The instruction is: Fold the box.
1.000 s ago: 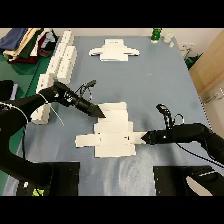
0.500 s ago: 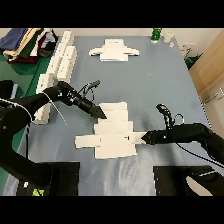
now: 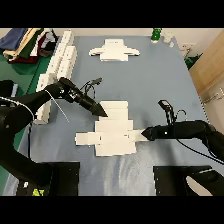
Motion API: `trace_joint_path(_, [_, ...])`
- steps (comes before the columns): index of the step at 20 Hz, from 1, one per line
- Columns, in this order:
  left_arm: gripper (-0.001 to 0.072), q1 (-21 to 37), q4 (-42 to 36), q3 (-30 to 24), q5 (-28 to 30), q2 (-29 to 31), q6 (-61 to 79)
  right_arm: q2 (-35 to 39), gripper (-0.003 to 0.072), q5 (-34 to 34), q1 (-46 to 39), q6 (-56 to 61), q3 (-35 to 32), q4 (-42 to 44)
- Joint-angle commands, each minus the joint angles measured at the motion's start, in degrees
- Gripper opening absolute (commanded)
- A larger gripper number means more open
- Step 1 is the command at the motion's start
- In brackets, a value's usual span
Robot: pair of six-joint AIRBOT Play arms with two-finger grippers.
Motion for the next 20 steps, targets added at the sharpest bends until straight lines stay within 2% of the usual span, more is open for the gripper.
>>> trace_joint_path(1, [0.0009, -0.66, -3.04, 0.66, 4.52, 3.21, 4.26, 0.07, 0.0323, 2.08, -3.19, 10.73, 6.38, -10.12])
trace_joint_path(3, [0.0008, -2.14, -3.93, -0.04, 6.43, 7.15, 7.93, 0.07, 0.0323, 1.84, -6.03, 18.58, 11.17, -15.65])
trace_joint_path(5, [0.0008, -4.57, -4.02, -3.1, 9.57, 11.67, 11.98, 0.07, 0.0323, 1.79, -8.46, 22.4, 14.6, -16.48])
trace_joint_path(10, [0.0008, -12.37, -8.48, -18.14, 27.52, 25.75, 29.05, -0.04, 0.0323, 2.03, -9.11, 25.29, 16.87, -16.28])
trace_joint_path(14, [0.0009, -16.65, -15.96, -28.83, 37.7, 34.69, 44.15, -0.04, 0.0323, 2.1, -9.11, 25.79, 16.83, -14.97])
trace_joint_path(16, [0.0012, -18.47, -16.55, -30.73, 38.91, 35.21, 47.06, -0.07, 0.0323, 2.1, -9.11, 25.79, 16.83, -14.14])
trace_joint_path(20, [0.0014, -20.92, -16.13, -31.1, 38.86, 32.13, 46.73, -0.04, 0.0323, 2.05, -9.11, 25.79, 16.83, -13.79])
